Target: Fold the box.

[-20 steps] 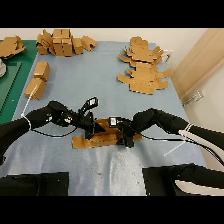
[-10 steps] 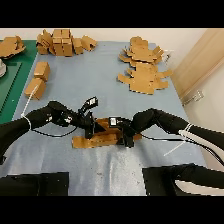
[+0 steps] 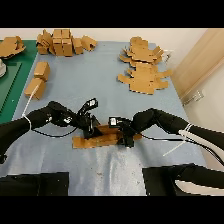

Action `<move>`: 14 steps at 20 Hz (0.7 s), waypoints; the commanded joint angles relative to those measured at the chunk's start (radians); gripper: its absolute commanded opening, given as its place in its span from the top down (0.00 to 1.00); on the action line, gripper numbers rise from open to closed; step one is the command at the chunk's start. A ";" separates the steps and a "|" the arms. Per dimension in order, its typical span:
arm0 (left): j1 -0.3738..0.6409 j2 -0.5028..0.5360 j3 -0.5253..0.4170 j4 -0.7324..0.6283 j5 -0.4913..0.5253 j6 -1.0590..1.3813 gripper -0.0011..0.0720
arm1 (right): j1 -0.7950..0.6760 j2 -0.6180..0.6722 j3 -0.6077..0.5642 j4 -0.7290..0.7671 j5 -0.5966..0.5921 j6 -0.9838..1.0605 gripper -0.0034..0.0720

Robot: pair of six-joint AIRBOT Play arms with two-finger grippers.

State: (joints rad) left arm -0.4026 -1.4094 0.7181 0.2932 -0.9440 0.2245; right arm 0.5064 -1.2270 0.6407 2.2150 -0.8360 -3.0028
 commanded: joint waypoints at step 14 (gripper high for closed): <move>0.074 0.230 0.097 0.412 -0.182 -0.486 0.97 | 0.000 0.000 0.000 0.003 -0.002 0.002 0.37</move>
State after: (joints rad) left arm -0.3397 -1.2514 0.8093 0.5556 -1.0737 -0.1413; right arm 0.5060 -1.2270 0.6403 2.2177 -0.8383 -3.0013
